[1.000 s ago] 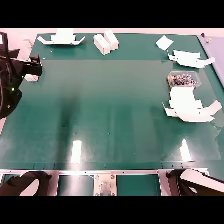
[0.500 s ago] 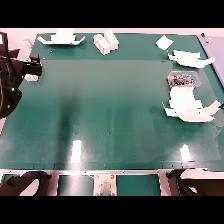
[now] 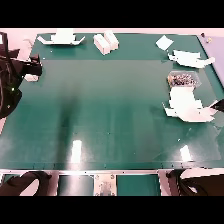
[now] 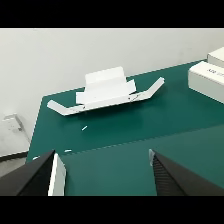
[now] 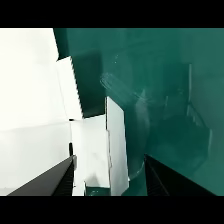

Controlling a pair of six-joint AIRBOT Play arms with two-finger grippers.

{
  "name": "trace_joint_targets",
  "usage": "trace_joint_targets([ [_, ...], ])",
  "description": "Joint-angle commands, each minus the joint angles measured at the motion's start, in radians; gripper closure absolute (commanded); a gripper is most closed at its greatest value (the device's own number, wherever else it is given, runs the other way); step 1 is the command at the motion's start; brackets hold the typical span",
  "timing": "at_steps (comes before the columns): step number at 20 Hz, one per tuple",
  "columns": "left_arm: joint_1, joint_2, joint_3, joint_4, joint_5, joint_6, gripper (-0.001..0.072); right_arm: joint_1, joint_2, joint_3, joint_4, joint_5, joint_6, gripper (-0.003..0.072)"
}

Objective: Fold the box and place the chain.

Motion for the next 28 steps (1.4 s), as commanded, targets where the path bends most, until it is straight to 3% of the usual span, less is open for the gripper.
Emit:
trace_joint_targets([
  [1, 0.000, 0.000, 0.001, 0.000, 0.000, 0.000, -0.0003, -0.001, -0.045, 0.003, 0.029, 0.023, -0.026, 0.0182],
  [8, 0.000, 0.000, 0.001, 0.000, 0.000, 0.000, -0.0003, -0.001, -0.080, 0.010, 0.051, 0.016, -0.084, 0.0200],
  [18, 0.000, 0.000, 0.001, 0.000, 0.000, 0.000, -0.0003, -0.002, -0.112, 0.021, 0.092, 0.018, -0.156, 0.0335],
  [21, 0.000, 0.000, 0.001, 0.000, 0.000, 0.000, -0.0003, -0.002, -0.113, 0.021, 0.092, 0.019, -0.155, 0.0406],
  [28, 0.000, 0.000, 0.001, 0.000, 0.000, 0.000, -0.0003, -0.005, -0.113, 0.025, 0.071, 0.014, -0.151, 0.0308],
])
